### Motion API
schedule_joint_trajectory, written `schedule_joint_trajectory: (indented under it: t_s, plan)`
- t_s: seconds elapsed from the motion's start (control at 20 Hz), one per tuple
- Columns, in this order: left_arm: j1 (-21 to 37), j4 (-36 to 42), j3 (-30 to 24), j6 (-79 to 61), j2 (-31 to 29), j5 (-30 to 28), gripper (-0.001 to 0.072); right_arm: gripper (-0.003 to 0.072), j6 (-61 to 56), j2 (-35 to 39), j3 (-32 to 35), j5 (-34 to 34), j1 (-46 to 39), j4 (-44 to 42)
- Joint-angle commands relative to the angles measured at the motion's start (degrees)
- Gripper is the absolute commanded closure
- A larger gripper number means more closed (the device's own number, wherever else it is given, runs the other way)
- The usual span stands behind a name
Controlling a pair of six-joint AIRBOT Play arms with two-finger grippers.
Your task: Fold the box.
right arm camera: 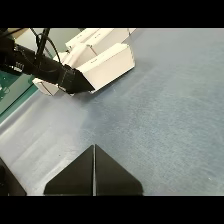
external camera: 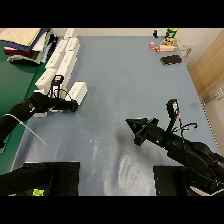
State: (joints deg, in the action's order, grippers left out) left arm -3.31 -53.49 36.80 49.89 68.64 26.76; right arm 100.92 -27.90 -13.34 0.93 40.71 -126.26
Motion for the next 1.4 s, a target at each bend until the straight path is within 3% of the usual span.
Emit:
schedule_joint_trajectory:
  t_s: [0.0,0.4,0.85,1.2,1.35]
  plan:
    - [0.2,-0.81,0.02,2.47,1.38,-0.94,0.0299,0.0665,0.0,0.02,-0.04,0.07,-0.04,0.0]
    - [0.2,-1.88,0.46,2.45,1.36,-3.78,0.0299,0.0665,0.02,0.04,-0.17,0.63,-0.04,0.02]
    - [0.2,-5.79,6.05,2.49,1.36,-4.24,0.0299,0.0665,0.04,0.04,-0.98,1.7,-0.04,0.07]
    - [-0.94,-5.68,5.97,2.71,1.36,3.8,0.0299,0.0665,0.02,0.04,-0.98,1.79,-0.04,0.07]
    - [-1.36,-5.68,5.66,5.73,1.38,3.87,0.0299,0.0665,0.02,0.04,-0.98,2.21,-0.04,0.07]
